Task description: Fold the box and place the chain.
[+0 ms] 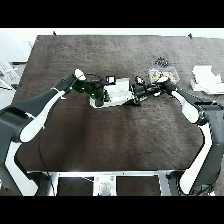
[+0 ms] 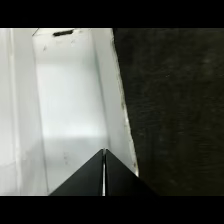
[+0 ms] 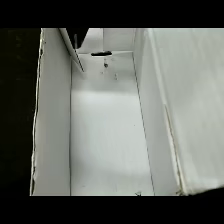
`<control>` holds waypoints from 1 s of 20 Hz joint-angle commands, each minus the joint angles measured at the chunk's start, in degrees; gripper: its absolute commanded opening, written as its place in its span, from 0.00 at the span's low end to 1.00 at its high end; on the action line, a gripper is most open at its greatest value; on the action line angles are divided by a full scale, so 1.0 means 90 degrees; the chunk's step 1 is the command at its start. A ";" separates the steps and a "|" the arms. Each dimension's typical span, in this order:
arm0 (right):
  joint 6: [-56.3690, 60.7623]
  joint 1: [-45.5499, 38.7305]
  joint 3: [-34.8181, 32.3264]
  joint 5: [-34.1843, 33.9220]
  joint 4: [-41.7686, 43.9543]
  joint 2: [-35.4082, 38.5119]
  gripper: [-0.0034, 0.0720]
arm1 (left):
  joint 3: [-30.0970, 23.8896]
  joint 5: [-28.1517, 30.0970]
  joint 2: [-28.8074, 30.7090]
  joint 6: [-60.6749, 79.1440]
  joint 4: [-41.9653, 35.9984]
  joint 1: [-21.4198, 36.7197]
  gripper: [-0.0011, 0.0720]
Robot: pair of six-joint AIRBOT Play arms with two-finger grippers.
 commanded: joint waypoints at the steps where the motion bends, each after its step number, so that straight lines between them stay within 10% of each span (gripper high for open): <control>1: 0.0002 0.0000 0.0000 -0.0015 0.0000 -0.0002 0.87 | 0.0007 -0.0712 0.0296 0.0202 -0.0194 0.0002 0.04; 10: 0.0002 0.0000 0.0000 -0.0015 -0.0002 -0.0002 0.88 | -0.0095 -0.1843 0.1795 -0.0223 -0.0865 0.0784 0.03; 15: 0.0002 0.0000 0.0000 -0.0017 0.0000 -0.0002 0.87 | -0.2040 0.0505 0.3096 -0.2484 -0.0933 0.1455 0.03; 20: 0.0002 0.0000 0.0000 -0.0015 -0.0002 -0.0002 0.87 | -0.3519 0.1360 0.3196 -0.4726 -0.0811 0.1906 0.03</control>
